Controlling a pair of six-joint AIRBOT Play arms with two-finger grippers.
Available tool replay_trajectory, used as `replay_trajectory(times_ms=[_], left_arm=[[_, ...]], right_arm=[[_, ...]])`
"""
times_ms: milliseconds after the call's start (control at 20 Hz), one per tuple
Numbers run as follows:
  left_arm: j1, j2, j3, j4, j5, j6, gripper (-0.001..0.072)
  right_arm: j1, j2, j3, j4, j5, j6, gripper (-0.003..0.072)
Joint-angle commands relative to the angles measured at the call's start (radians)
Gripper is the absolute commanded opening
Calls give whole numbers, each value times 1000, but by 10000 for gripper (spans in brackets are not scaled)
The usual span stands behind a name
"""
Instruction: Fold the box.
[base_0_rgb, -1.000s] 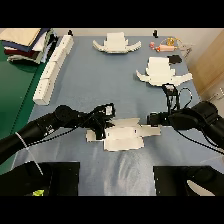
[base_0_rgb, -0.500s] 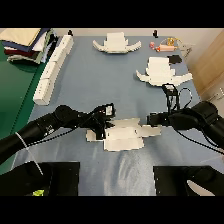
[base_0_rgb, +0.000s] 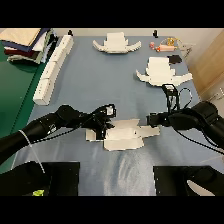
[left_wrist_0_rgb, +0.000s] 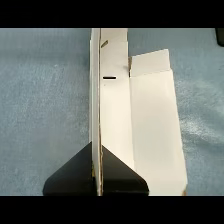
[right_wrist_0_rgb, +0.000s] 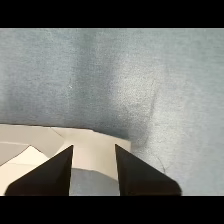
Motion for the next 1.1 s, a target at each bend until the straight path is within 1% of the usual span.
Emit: replay_trajectory(times_ms=[0, 150, 300, 350, 700, 900, 1050], left_arm=[[31, -36, 23, 3, -45, 0, 16], [78, -37, 63, 3, -131, -11, 15], [81, -40, 65, 6, -213, -11, 16], [80, -44, 65, 6, -227, -11, 16], [80, -93, 65, 6, -224, -11, 16], [80, -96, 65, 7, -228, -50, 16], [80, -92, 65, 6, -263, -53, 16]], right_arm=[[0, 0, -1, 4, 0, 0, 397], [0, 0, -1, 4, 0, 0, 397], [0, 0, -1, 4, 0, 0, 397], [0, 0, -1, 4, 0, 0, 397], [0, 0, -1, 7, -3, 0, 397], [0, 0, -1, 7, -8, 0, 397], [0, 0, -1, 7, -8, 0, 397]])
